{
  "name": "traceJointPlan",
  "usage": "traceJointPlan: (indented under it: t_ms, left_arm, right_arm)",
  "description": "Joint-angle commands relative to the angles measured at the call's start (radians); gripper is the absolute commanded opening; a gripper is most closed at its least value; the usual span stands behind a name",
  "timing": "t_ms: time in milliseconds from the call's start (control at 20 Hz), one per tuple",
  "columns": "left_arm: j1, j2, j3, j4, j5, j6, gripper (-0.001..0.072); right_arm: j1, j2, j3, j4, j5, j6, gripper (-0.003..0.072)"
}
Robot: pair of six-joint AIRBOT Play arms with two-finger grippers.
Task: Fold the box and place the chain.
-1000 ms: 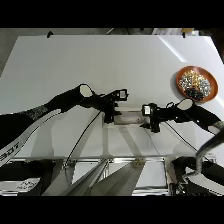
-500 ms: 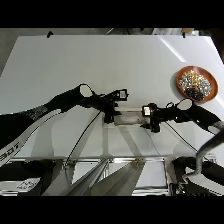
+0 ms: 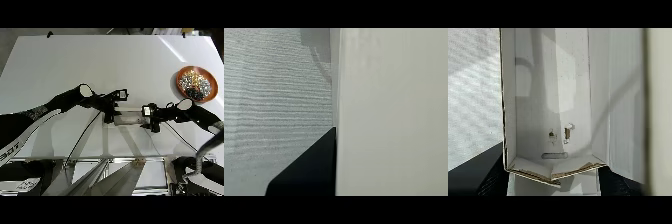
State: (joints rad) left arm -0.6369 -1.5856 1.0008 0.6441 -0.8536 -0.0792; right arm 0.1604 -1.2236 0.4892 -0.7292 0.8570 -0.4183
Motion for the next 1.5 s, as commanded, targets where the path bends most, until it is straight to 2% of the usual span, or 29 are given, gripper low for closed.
traceJointPlan:
  t_ms: [0,800,850,950,1000,1250,1450]
  left_arm:
    - [-0.001,0.000,0.000,0.000,0.000,0.000,0.0011]
    - [-0.001,0.000,0.000,0.000,0.005,0.000,0.0016]
    - [0.000,0.000,0.000,0.002,0.005,0.001,0.0098]
    - [0.000,0.005,0.000,0.027,0.006,0.000,0.0449]
    - [0.000,0.011,0.000,0.048,0.008,0.000,0.0549]
    - [0.018,0.091,0.000,0.174,0.009,-0.049,0.0564]
    - [0.049,0.214,0.000,0.334,-0.010,-0.225,0.0553]
  right_arm:
    - [0.000,0.000,0.000,0.003,0.000,0.002,0.0406]
    - [0.000,0.000,0.000,0.003,0.000,0.002,0.0406]
    - [0.000,0.000,0.000,0.003,0.000,0.002,0.0406]
    - [0.000,0.000,0.000,0.003,0.000,0.002,0.0406]
    - [0.000,0.000,0.000,0.003,0.000,0.002,0.0406]
    - [0.000,0.000,0.000,0.003,0.000,0.002,0.0406]
    - [0.000,0.000,0.000,0.003,-0.001,0.002,0.0406]
